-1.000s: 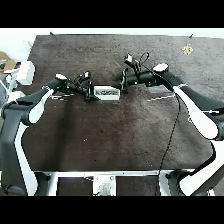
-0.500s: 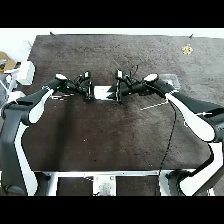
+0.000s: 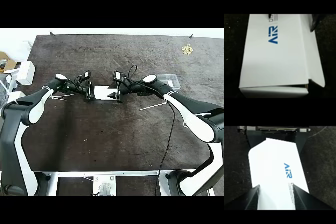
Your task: Fold the box and place the chain.
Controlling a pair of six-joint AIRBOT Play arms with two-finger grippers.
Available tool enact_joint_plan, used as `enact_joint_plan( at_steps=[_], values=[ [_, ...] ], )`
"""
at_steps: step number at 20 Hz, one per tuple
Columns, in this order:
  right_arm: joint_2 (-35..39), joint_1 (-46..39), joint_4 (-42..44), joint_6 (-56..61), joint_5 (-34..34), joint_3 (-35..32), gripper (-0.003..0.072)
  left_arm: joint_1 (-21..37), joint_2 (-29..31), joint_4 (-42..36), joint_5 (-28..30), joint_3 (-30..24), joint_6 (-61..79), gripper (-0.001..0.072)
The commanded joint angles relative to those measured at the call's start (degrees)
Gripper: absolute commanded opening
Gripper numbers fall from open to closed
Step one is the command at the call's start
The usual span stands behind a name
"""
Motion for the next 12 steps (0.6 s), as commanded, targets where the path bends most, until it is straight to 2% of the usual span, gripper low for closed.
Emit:
enact_joint_plan(
  at_steps=[1,4,6,8,9,12],
  values=[
    [0.2,-0.1,3.6,-2.7,-1.8,0.1,0.0445,0.0,0.0,0.1,-0.1,0.0,0.1,0.0395],
    [1.1,-0.1,3.9,-2.6,-1.7,0.3,0.0443,0.0,0.0,0.1,-0.1,0.0,0.1,0.0395],
    [1.5,-0.3,3.9,-2.6,0.0,1.0,0.0374,0.0,0.0,0.1,-0.1,0.0,0.1,0.0395],
    [1.5,-0.4,3.9,-2.5,0.5,1.5,0.0372,0.0,0.0,0.1,-0.1,0.0,0.1,0.0395],
    [1.2,-0.4,3.9,-2.4,0.1,1.5,0.0302,0.0,0.0,0.1,-0.1,0.0,0.1,0.0395],
    [0.6,-0.4,3.9,-2.4,-1.0,1.5,0.0287,0.0,0.0,0.1,-0.1,0.0,0.1,0.0395]
  ],
)
